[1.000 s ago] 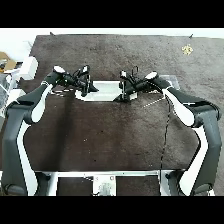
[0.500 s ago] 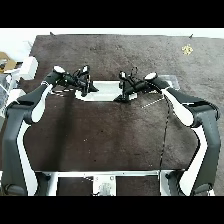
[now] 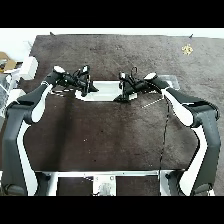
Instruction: Fold the box and place the chain.
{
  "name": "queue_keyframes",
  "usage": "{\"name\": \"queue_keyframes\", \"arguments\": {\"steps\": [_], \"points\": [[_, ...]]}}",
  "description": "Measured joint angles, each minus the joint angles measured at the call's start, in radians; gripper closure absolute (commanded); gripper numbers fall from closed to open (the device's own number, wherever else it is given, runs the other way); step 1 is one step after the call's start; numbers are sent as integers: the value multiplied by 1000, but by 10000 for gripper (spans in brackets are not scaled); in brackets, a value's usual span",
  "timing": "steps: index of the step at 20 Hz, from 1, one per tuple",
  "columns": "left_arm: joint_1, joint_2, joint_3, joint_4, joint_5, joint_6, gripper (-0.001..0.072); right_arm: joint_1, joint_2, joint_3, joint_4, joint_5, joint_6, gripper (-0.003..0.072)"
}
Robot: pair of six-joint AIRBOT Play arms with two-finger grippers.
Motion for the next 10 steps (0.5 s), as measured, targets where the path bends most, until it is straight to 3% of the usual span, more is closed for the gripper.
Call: {"name": "queue_keyframes", "arguments": {"steps": [10], "points": [[0,0,0,0,0,0,697,3,0,0,0,2,-6,93]]}}
